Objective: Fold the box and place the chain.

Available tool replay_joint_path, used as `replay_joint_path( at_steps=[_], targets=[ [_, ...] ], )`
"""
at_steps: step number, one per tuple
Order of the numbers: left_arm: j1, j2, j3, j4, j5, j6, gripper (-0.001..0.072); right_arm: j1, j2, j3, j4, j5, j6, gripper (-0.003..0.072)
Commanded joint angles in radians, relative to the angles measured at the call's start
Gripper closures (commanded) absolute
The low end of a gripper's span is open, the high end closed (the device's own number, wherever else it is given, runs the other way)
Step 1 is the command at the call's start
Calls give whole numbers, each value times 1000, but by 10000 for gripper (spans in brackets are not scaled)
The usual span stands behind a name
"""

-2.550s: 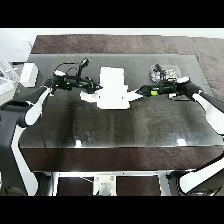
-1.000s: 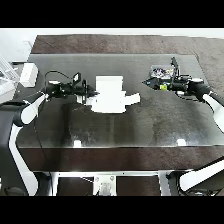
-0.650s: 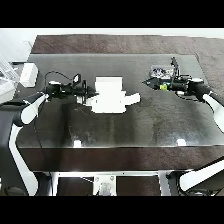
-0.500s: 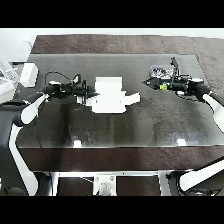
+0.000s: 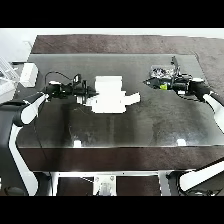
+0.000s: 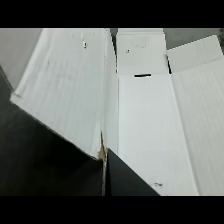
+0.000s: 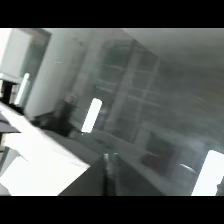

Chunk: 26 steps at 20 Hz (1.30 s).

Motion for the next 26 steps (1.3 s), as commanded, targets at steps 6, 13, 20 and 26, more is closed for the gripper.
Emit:
replay_joint_path(
  at_steps=[6,13,20,26],
  targets=[
    [0,0,0,2,3,-4,689,120,235,-236,46,-6,-460,620],
    [0,0,0,2,3,-4,689,361,267,-320,-354,-187,-377,612],
    [0,0,0,2,3,-4,689,430,352,-344,-439,-293,-394,52],
    [0,0,0,2,3,-4,689,522,346,-359,-570,-438,-438,36]
  ],
)
